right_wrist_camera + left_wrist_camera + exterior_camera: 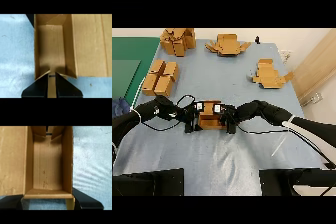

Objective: Fold the box.

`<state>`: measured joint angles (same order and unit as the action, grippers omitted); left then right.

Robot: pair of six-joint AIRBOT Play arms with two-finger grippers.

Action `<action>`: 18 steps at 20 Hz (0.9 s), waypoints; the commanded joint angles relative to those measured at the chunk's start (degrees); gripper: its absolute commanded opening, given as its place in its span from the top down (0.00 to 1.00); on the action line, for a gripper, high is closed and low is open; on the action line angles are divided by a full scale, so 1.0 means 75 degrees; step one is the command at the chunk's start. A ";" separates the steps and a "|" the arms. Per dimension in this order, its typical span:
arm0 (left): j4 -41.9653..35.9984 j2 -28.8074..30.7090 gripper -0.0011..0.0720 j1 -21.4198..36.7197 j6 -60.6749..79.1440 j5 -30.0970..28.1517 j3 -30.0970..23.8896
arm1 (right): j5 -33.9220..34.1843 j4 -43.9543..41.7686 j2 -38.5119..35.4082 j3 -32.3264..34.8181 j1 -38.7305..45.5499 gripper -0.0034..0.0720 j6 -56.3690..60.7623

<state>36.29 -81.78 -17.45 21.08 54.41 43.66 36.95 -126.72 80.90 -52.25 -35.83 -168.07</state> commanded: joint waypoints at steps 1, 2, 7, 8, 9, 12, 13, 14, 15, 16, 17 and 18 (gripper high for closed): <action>-0.0012 0.0003 0.76 0.0006 -0.0015 -0.0003 0.0003 | -0.0624 -0.0119 0.0122 -0.0009 -0.0256 0.76 -0.0003; -0.0012 0.0003 0.76 0.0006 -0.0015 -0.0003 0.0003 | -0.0673 -0.0119 0.0125 -0.0009 -0.0309 0.76 -0.0003; -0.0012 0.0003 0.76 0.0006 -0.0015 0.0000 0.0003 | -0.0670 -0.0140 0.0125 -0.0009 -0.0315 0.72 0.0000; -0.0012 0.0003 0.76 0.0006 -0.0015 0.0000 0.0003 | -0.0673 -0.0140 0.0125 -0.0009 -0.0312 0.60 0.0003; -0.0012 0.0003 0.76 0.0006 -0.0015 -0.0003 0.0003 | -0.0673 -0.0137 0.0125 -0.0009 -0.0312 0.44 0.0009; -0.0012 0.0003 0.76 0.0006 -0.0015 0.0000 0.0003 | -0.0667 -0.0064 0.0122 -0.0009 -0.0312 0.35 0.0245; -0.0012 0.0003 0.76 0.0006 -0.0015 -0.0003 0.0003 | -0.0667 -0.0017 0.0122 -0.0009 -0.0312 0.35 0.0382; -0.0012 0.0003 0.76 0.0006 -0.0015 -0.0003 0.0003 | -0.0664 -0.0017 0.0119 -0.0009 -0.0312 0.35 0.0417; -0.0012 0.0003 0.76 0.0006 -0.0015 -0.0003 0.0003 | -0.0664 -0.0017 0.0111 -0.0009 -0.0312 0.35 0.0431; -0.0012 0.0003 0.76 0.0006 -0.0015 -0.0003 0.0003 | -0.0653 0.0023 0.0064 -0.0009 -0.0303 0.40 0.0562; -0.0009 0.0003 0.76 0.0006 -0.0015 -0.0006 0.0003 | -0.0577 0.0213 -0.0052 -0.0009 -0.0251 0.55 0.0877; -0.0012 0.0003 0.76 0.0006 -0.0015 -0.0003 0.0003 | -0.0431 0.0358 -0.0224 -0.0009 -0.0137 0.70 0.1355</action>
